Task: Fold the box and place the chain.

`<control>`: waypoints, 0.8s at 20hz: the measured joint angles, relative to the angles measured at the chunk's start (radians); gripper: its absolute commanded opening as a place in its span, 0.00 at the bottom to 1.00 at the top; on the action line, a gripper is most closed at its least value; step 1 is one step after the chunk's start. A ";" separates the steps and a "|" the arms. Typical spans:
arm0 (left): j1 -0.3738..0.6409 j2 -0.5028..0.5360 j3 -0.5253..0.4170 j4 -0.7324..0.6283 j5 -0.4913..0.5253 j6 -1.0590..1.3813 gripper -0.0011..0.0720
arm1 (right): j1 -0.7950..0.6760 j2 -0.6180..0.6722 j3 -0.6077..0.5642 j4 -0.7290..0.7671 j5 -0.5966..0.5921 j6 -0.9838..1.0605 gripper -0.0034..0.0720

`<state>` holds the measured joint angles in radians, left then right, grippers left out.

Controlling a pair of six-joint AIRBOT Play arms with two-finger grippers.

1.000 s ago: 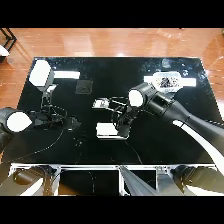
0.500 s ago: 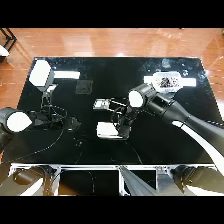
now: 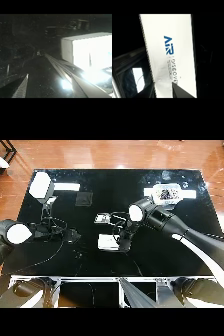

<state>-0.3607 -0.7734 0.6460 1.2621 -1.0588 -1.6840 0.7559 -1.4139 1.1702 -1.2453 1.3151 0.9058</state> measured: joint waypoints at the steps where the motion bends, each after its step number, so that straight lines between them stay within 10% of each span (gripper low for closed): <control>1: 0.000 0.000 0.000 0.000 0.000 0.000 0.89 | 0.000 0.000 -0.001 0.006 -0.008 0.000 0.38; 9: 0.000 0.000 0.000 0.000 0.001 0.000 0.89 | -0.035 0.044 -0.001 0.021 -0.010 0.068 0.38; 11: 0.000 0.000 0.000 0.000 0.000 0.000 0.89 | -0.088 0.089 -0.002 0.046 0.024 0.112 0.08; 16: 0.000 0.000 0.000 0.000 0.000 -0.004 0.89 | -0.317 0.226 -0.152 0.261 0.060 0.245 0.07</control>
<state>-0.3607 -0.7734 0.6460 1.2621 -1.0592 -1.6878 0.4393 -1.1881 1.0183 -0.9840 1.3754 1.1507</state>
